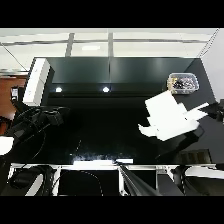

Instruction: Fold the box and place the chain.

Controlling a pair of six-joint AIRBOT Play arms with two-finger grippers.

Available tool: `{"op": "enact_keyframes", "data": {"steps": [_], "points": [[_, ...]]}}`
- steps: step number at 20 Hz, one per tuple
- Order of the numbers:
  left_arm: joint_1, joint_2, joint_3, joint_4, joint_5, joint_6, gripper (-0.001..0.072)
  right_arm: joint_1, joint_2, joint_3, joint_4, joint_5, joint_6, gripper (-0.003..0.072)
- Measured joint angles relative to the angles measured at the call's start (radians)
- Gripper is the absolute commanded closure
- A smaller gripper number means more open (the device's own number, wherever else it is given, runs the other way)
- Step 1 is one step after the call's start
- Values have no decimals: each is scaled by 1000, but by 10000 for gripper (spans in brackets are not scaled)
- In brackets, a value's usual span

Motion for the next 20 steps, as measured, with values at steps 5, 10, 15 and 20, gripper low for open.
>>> {"op": "enact_keyframes", "data": {"steps": [5,10,15,20], "points": [[0,-1,0,-21,-76,0,-5,159,306,-298,114,-199,-21,677],[-1,-3,0,-79,-173,1,-5,383,624,-637,357,-414,-32,677],[-18,-64,0,-142,-230,2,-6,678,766,-771,450,-591,-77,677],[-101,-236,2,-220,-182,21,-5,912,796,-798,472,-744,-146,677]]}}
